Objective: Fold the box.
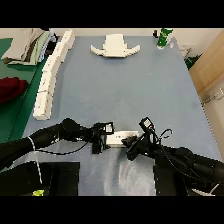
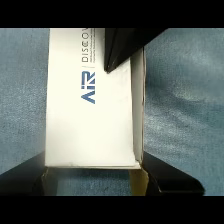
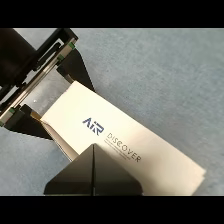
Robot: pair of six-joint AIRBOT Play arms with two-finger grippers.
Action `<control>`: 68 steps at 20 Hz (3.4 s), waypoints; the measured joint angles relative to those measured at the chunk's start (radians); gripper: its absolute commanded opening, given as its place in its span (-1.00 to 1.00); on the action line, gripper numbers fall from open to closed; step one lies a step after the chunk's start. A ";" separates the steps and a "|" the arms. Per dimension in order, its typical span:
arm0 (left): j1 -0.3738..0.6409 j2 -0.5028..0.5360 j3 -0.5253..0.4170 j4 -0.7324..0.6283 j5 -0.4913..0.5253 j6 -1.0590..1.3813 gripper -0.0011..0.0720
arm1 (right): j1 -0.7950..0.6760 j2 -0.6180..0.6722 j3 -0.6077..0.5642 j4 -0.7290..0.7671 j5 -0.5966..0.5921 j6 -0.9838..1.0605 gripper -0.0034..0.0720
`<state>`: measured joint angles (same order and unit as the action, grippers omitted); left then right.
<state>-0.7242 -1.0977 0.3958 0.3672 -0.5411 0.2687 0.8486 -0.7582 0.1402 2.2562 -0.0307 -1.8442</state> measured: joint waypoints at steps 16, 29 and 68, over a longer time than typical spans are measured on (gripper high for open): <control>0.000 0.000 -0.001 -0.001 -0.005 0.000 0.19 | -0.001 0.089 0.003 -0.036 -0.056 0.005 -0.90; 0.000 0.000 0.000 -0.001 0.000 -0.001 0.19 | -0.101 0.177 0.076 -0.157 -0.097 0.004 -0.90; 0.468 0.132 0.082 0.301 0.182 -0.781 0.19 | -0.569 -0.410 0.813 -0.750 -1.332 0.534 -0.89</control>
<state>-0.2562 -0.9657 0.4774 0.6685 -0.3595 -0.5121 0.2798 -1.1683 0.9531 1.5066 -1.3632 -1.3098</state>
